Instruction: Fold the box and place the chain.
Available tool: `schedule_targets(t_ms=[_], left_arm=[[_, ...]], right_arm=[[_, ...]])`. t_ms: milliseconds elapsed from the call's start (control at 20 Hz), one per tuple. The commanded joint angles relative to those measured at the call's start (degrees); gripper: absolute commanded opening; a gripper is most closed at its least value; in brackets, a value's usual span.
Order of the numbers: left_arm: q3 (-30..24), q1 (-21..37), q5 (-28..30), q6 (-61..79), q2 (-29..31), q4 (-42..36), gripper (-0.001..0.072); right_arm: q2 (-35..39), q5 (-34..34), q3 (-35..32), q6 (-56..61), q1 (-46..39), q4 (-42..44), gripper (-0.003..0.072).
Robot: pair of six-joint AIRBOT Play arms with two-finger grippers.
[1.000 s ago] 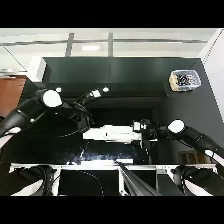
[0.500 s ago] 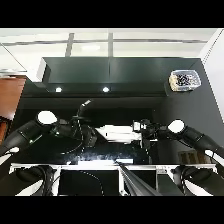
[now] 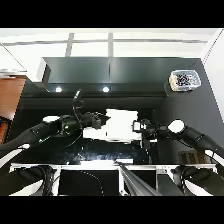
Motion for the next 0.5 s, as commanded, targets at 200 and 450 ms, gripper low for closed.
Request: schedule_targets(t_ms=[200, 450], left_arm=[[2.64, -2.84, 8.24, -6.8, -2.51, 14.19, 0.0022], [2.82, -5.11, 6.95, -8.28, -2.54, 17.7, 0.0022]], right_arm=[[-0.02, 0.07, -0.04, 0.02, 0.0, 0.5, 0.0538], [-0.02, -0.02, -0.04, 0.13, 0.0, 0.5, 0.0537]])
